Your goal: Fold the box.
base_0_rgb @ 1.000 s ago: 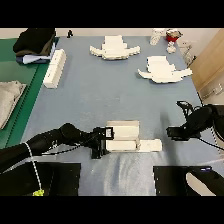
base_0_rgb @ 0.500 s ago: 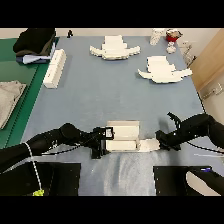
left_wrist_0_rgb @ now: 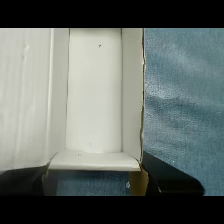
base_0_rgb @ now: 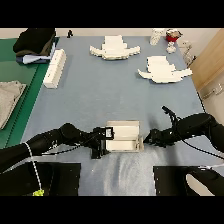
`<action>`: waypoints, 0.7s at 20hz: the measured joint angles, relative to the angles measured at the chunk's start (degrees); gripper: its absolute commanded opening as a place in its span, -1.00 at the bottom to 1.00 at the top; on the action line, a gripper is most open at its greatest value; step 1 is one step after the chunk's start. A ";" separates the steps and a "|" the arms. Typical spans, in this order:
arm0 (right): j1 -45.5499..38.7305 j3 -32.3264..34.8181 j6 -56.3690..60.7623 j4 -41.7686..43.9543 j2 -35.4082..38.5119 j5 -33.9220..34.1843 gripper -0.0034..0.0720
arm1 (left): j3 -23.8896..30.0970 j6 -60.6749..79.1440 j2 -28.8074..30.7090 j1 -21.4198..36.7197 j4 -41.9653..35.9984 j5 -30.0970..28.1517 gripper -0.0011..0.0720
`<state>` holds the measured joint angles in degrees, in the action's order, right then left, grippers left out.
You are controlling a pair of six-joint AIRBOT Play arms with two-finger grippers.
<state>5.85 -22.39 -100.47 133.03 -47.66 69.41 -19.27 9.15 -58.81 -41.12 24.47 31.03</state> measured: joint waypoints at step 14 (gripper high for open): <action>19.23 -4.48 7.15 -4.15 -4.59 -9.57 0.28 | 0.00 0.00 0.00 0.00 0.00 0.00 0.30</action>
<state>25.08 -26.87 -93.32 128.88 -52.25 59.83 -19.27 9.15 -58.81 -41.12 24.47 31.03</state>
